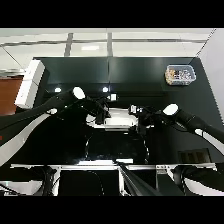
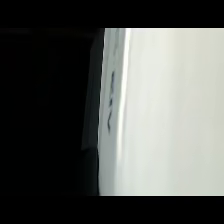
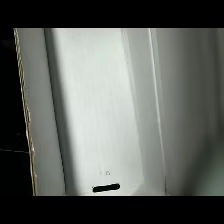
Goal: Fold the box and place the chain.
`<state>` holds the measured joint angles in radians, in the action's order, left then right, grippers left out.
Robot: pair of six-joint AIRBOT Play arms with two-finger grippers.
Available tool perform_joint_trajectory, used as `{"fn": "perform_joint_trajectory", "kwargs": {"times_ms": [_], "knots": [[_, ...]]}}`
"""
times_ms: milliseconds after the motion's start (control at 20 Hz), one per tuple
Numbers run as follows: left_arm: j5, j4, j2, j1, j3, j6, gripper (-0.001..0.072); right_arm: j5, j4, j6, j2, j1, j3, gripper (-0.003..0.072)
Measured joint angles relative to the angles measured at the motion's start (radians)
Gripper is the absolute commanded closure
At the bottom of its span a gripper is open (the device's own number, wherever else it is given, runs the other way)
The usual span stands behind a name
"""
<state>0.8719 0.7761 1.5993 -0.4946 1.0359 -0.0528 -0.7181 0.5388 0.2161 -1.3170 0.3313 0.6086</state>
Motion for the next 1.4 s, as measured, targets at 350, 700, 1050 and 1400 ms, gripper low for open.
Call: {"fn": "perform_joint_trajectory", "kwargs": {"times_ms": [350, 700, 1050, 1400], "knots": [[0.065, 0.022, -0.126, 0.028, 0.0, -0.123, 0.0122, -0.01, 0.01, 0.004, 0.0, 0.002, 0.0, 0.0299], [0.425, 0.269, -0.249, 0.118, -0.002, -0.55, 0.0685, -0.021, 0.015, 0.011, 0.0, 0.002, 0.0, 0.0491], [0.503, -0.256, -0.267, 0.153, -0.16, -0.408, 0.0686, -0.021, 0.015, 0.011, 0.0, 0.002, 0.0, 0.0491], [0.036, -0.473, -0.225, 0.12, -0.204, -0.275, 0.0686, -0.02, 0.014, 0.011, 0.0, 0.002, 0.0, 0.0491]]}}
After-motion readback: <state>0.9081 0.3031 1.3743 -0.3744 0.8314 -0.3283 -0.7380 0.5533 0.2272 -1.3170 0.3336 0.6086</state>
